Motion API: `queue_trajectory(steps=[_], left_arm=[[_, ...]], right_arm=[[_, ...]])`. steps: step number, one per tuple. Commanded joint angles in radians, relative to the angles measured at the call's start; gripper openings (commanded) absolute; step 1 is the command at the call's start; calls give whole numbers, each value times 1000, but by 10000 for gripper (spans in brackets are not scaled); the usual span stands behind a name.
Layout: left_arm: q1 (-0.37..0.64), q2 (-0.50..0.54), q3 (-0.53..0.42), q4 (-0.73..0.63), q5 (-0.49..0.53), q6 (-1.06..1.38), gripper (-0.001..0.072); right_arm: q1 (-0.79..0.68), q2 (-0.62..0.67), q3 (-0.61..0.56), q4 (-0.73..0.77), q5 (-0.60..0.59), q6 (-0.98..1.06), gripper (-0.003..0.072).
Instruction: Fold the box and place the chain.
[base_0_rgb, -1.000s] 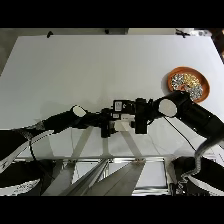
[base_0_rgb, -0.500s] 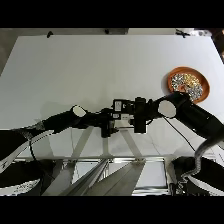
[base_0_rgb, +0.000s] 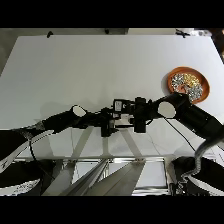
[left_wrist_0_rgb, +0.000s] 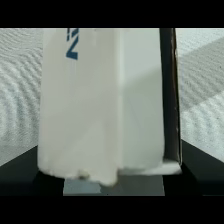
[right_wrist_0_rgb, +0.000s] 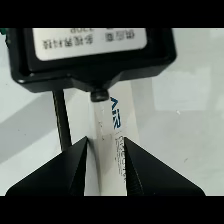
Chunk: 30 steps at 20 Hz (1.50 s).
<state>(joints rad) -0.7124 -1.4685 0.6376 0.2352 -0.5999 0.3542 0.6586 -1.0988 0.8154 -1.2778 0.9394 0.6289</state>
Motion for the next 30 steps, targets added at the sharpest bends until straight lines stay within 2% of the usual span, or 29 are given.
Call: queue_trajectory(steps=[1, 21, 24, 26, 30], left_arm=[[0, 1, 0, 1, -3, 1, 206], [0, 1, 0, 1, -3, 1, 206], [0, 1, 0, 1, -3, 1, 206], [0, 1, 0, 1, -3, 1, 206], [0, 1, 0, 1, -3, 1, 206]], right_arm=[[0, -1, -6, -1, -2, 2, 222], [1, -1, -85, 36, -10, 2, 225], [1, -1, -85, 55, -10, 2, 242], [1, -1, -87, 84, -9, 2, 280], [1, -1, -108, 97, -11, 2, 280]])
